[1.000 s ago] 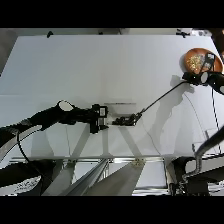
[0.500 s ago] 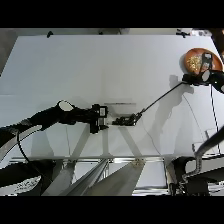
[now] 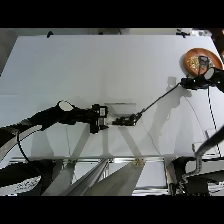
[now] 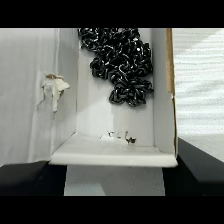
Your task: Fold the box and place the chain.
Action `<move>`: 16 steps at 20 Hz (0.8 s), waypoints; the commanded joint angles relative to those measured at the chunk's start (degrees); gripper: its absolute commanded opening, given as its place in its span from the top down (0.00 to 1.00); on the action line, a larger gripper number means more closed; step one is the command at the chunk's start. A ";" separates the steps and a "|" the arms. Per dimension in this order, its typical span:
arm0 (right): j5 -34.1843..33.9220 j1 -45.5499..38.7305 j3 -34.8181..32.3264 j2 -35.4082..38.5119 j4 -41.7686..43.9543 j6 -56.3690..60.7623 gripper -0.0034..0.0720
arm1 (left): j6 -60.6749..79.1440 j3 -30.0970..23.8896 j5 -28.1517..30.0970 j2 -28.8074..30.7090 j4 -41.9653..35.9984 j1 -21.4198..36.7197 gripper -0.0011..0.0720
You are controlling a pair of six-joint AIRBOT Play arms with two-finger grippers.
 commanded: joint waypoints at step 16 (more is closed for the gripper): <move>13.03 0.63 0.02 16.13 10.12 -10.38 0.94 | 0.00 0.02 0.00 0.04 0.00 -0.04 0.45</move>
